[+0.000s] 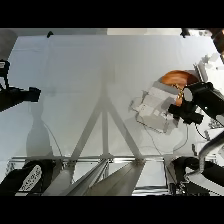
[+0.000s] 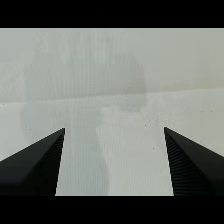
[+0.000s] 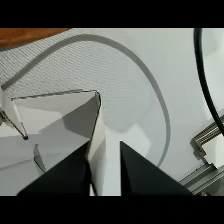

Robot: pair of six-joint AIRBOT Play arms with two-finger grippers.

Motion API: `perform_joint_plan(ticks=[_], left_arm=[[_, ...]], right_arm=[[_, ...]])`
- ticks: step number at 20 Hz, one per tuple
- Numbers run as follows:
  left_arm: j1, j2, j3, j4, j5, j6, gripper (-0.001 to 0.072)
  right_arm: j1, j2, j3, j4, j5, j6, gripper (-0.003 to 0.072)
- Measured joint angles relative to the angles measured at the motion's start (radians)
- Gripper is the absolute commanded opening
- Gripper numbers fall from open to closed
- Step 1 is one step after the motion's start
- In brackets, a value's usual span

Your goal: Fold the box and place the chain.

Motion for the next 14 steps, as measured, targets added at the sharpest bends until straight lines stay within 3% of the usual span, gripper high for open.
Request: perform_joint_plan(ticks=[1, 7, 14], left_arm=[[0.000, 0.000, 0.000, 0.000, 0.000, 0.000, 0.0695], [0.000, 0.000, 0.000, 0.000, 0.000, 0.000, 0.0695], [0.000, 0.000, 0.000, 0.000, 0.000, 0.000, 0.0695]], right_arm=[[0.000, 0.000, -0.001, 0.006, 0.000, -0.002, 0.0009], [0.000, 0.000, -0.003, 0.074, -0.047, -0.068, 0.0006], [0.016, 0.036, -0.003, 0.187, -0.209, -0.459, 0.0006]])
